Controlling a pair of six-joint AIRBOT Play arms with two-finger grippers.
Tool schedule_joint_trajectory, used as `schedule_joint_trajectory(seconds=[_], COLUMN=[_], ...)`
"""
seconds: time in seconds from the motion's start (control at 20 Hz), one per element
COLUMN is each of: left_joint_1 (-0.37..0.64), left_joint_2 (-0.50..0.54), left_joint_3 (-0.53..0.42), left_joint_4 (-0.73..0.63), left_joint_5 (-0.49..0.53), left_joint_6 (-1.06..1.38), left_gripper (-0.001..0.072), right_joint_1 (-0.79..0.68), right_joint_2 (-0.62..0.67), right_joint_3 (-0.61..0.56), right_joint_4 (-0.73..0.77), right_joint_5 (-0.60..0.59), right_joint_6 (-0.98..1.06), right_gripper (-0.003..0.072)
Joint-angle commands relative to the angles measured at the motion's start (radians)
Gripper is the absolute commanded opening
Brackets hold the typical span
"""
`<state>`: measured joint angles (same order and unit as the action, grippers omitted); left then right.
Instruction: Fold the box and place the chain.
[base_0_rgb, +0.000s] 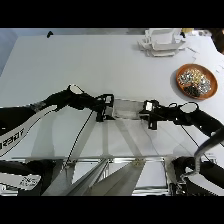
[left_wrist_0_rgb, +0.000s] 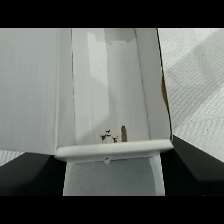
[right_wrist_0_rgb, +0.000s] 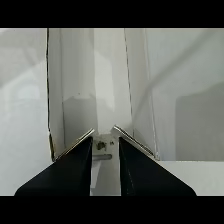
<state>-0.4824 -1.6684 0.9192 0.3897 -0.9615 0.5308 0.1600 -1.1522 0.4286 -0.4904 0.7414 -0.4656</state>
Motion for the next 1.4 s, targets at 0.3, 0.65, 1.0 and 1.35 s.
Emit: schedule_joint_trajectory(seconds=[0.3,0.65,1.0,1.35], left_joint_1=[0.0,0.001,0.0,0.0], left_joint_2=[0.0,0.0,0.0,0.0], left_joint_3=[0.0,0.0,0.0,0.0], left_joint_4=[0.0,0.0,0.0,0.0], left_joint_5=[0.0,0.0,0.0,0.0], left_joint_6=[0.0,0.0,0.0,0.0], left_gripper=[0.0081,0.0081,0.0081,0.0081], right_joint_1=[0.001,0.0,-0.001,-0.208], right_joint_2=[-0.026,0.12,0.347,0.277], right_joint_3=[-0.001,-0.002,-0.002,-0.001], right_joint_4=[0.026,-0.289,-0.393,-0.424], right_joint_5=[-0.005,-0.032,-0.118,-0.143], right_joint_6=[-0.012,0.525,0.949,1.555], right_gripper=[0.041,0.0038,0.0036,0.0016])
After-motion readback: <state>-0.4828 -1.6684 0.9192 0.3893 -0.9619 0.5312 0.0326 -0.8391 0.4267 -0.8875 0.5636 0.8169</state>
